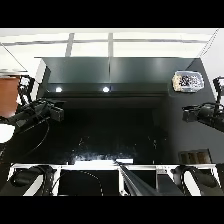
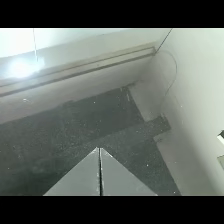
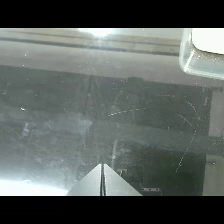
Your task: Fold the box and place the chain.
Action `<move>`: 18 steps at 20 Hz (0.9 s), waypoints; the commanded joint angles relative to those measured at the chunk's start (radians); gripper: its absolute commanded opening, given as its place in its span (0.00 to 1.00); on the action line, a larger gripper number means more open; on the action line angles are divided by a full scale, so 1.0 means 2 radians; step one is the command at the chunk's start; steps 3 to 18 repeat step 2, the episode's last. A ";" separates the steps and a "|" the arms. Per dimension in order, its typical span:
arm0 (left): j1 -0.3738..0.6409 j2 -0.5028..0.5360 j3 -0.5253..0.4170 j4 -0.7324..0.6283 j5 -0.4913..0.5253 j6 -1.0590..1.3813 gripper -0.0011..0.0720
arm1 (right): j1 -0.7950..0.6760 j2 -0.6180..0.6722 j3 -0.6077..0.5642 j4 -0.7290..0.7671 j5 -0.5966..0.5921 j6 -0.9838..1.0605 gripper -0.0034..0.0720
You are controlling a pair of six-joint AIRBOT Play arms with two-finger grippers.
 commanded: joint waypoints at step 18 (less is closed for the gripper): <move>0.000 0.000 0.000 0.000 0.000 0.000 0.06 | 0.000 0.000 0.000 0.000 0.000 0.000 0.06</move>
